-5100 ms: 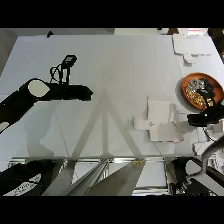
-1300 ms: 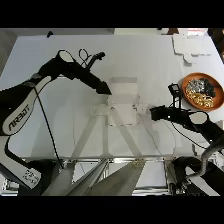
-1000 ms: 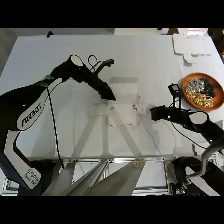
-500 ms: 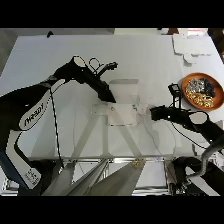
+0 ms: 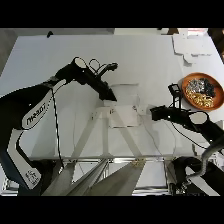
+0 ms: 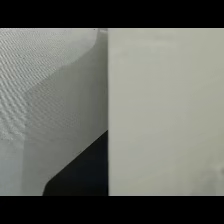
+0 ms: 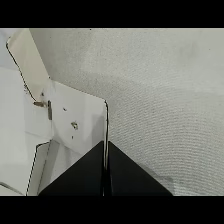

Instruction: Fold the box and place the chain.

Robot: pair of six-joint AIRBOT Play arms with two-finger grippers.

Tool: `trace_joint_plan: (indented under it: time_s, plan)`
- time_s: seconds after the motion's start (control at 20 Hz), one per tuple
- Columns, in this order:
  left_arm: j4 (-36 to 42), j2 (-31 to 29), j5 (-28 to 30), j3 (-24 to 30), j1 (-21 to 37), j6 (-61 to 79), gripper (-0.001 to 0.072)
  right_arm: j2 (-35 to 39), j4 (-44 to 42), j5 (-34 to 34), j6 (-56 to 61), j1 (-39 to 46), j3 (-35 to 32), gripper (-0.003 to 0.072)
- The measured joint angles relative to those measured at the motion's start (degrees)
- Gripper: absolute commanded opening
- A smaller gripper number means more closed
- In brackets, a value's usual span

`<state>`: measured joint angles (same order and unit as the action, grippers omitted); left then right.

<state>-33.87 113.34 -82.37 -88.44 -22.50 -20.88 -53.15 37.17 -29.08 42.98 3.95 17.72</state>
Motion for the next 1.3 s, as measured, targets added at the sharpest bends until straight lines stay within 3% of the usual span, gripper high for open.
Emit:
trace_joint_plan:
  time_s: [0.65,0.7,0.8,0.85,1.1,1.3]
  plan:
    - [-0.02,0.04,-0.17,0.0,-0.09,0.09,0.0003,0.0,-0.07,0.0,0.02,0.0,0.0,0.0019]
    - [-0.02,0.04,-0.2,0.0,-0.09,0.07,0.0002,0.0,-0.07,0.04,0.02,0.0,0.0,0.004]
    - [-0.07,0.07,-0.44,0.0,-0.13,0.0,0.0001,0.02,-0.28,0.59,0.07,-0.02,0.02,0.0352]
    - [-0.02,0.07,-0.39,0.0,-0.13,-0.02,0.0,0.07,-0.33,0.83,0.11,-0.02,0.0,0.0409]
    - [-0.44,-3.1,-1.11,0.02,-0.04,-1.86,-0.0003,2.58,-4.52,2.93,0.55,-0.02,1.46,0.0413]
    - [-2.12,-11.43,-2.69,0.07,1.14,-3.8,-0.0007,9.03,-5.84,6.43,2.25,-0.02,4.37,0.0413]
